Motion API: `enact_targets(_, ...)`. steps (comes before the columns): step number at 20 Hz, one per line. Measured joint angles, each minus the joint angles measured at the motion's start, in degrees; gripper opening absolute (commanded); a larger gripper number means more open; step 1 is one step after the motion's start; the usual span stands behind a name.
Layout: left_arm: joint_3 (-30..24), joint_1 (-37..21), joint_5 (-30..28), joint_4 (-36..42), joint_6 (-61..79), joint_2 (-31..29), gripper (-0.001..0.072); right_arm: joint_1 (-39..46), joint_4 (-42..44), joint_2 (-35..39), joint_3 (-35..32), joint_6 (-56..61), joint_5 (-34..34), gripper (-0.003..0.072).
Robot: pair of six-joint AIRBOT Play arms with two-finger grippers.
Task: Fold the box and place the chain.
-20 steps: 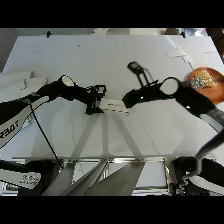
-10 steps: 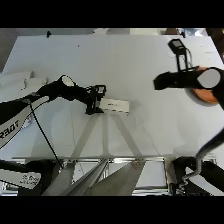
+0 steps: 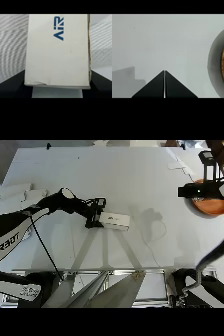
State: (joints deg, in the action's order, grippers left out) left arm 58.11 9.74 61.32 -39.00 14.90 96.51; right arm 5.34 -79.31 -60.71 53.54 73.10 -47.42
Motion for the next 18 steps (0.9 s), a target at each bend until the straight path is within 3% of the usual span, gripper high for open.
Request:
enact_targets(5,0.0,-0.11,0.63,0.48,-5.16,-2.56,0.0008,0.74,-0.31,0.0,0.0,0.09,0.13,0.001)
enact_targets(10,0.0,-0.44,-1.4,0.83,-12.66,-9.22,0.0008,0.87,-0.39,0.0,0.0,0.15,0.15,0.001)
enact_targets(14,0.02,-0.48,-7.48,1.99,-16.76,-16.7,0.0009,0.87,-0.39,0.0,0.0,0.15,0.17,0.001)
enact_targets(18,0.02,-1.05,-18.51,2.58,-22.18,-22.88,0.0009,0.87,-0.42,0.0,0.0,0.13,0.17,0.001)
